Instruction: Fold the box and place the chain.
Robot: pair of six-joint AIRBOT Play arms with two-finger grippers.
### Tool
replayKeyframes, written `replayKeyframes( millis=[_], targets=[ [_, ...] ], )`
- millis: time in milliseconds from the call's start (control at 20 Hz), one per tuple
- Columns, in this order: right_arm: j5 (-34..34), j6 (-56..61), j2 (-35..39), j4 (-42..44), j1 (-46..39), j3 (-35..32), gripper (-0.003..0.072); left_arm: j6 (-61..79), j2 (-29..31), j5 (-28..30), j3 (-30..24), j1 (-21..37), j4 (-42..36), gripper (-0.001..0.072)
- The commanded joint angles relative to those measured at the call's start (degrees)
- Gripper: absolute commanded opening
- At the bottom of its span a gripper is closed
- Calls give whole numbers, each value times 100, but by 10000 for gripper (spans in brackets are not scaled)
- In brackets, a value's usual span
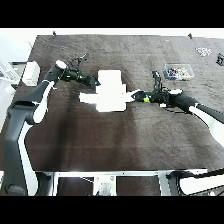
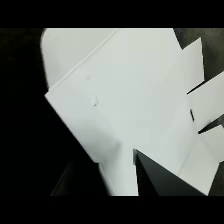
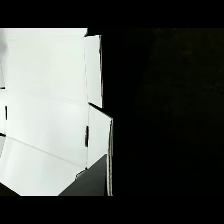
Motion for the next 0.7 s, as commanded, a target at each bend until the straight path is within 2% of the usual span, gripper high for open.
replayKeyframes(
  millis=[0,400,650],
  targets=[
    [2,-2,0,0,2,4,14,85,-122,-129,-2,2,-433,434],
    [4,-4,0,0,2,4,14,17,-282,-269,-2,2,-450,431],
    [4,-4,0,0,2,4,14,20,-282,-323,-2,2,-474,395]
  ],
)
